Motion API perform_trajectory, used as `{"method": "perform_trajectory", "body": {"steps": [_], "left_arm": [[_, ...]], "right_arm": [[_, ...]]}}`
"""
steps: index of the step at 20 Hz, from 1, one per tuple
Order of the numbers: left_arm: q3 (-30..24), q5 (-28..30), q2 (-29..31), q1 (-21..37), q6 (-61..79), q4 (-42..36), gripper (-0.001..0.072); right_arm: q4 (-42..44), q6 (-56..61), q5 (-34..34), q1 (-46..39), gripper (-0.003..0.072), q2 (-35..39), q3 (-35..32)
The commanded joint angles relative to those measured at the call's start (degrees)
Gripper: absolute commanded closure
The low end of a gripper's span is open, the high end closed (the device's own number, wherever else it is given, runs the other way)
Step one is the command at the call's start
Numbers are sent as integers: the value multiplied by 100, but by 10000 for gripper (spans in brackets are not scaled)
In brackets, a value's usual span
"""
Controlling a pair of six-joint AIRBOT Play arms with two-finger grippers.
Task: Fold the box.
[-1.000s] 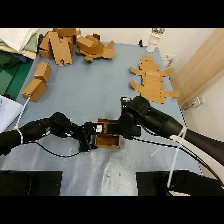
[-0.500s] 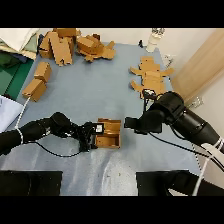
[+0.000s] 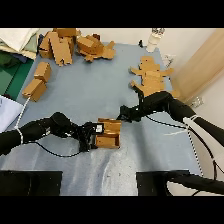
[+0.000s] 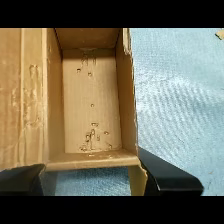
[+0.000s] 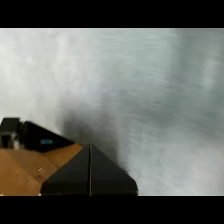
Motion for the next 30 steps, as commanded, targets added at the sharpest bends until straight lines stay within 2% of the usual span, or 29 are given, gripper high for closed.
{"method": "perform_trajectory", "body": {"steps": [1, 2, 4, 10, 14, 17, 21, 27, 30], "left_arm": [[-2, 4, -2, 7, 2, 2, 388], [-2, 9, -2, 7, 2, 2, 388], [-2, 9, -2, 7, 2, 2, 388], [-2, 4, -2, 7, 2, 2, 388], [-2, 9, -2, 7, 2, 2, 388], [-2, 9, -2, 7, 2, 2, 388], [-2, 7, -2, 7, 2, 2, 388], [-2, 7, -2, 7, 2, 2, 388], [-2, 9, -2, 7, 2, 2, 388]], "right_arm": [[1276, -2387, -1075, 92, 687, -391, -22], [1231, -2693, -1266, 181, 687, -330, -24], [857, -3056, -1202, 341, 687, -92, -24], [-645, -3095, -57, 1139, 687, 848, -289], [-1217, -3126, 1410, 1746, 686, 1755, -1115], [-1565, -3331, 1681, 2105, 684, 1897, -1298], [-2649, -3093, 2262, 2922, 685, 1963, -1298], [-3543, -2761, 2369, 3665, 685, 2214, -1296], [-3633, -2774, 1996, 3803, 683, 2444, -1296]]}}
